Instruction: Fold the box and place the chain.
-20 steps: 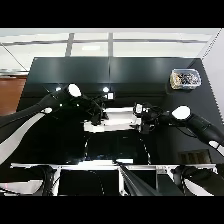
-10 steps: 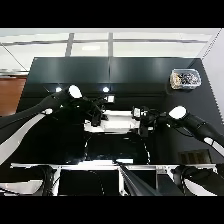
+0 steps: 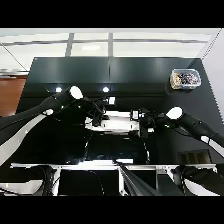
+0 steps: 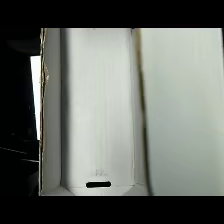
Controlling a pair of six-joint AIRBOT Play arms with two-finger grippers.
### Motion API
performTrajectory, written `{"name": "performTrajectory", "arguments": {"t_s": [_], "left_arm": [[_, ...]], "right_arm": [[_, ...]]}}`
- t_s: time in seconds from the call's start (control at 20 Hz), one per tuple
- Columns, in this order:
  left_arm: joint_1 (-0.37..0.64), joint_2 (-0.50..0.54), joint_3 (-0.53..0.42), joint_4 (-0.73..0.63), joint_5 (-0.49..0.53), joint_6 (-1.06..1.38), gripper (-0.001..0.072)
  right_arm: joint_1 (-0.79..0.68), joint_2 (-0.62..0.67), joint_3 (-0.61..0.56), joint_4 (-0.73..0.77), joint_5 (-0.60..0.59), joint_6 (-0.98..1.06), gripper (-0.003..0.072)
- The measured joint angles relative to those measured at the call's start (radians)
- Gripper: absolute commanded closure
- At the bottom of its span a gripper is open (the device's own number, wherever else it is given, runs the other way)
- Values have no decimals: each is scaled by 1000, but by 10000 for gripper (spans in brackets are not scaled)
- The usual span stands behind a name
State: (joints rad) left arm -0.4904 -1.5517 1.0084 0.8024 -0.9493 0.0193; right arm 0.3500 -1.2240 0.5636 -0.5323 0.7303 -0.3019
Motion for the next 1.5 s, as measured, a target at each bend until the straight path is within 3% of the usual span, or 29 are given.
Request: {"name": "performTrajectory", "arguments": {"t_s": [1.5], "left_arm": [[-1,0,0,2,-2,-26,680]], "right_arm": [[14,-60,2,-35,-19,-9,-9]]}}
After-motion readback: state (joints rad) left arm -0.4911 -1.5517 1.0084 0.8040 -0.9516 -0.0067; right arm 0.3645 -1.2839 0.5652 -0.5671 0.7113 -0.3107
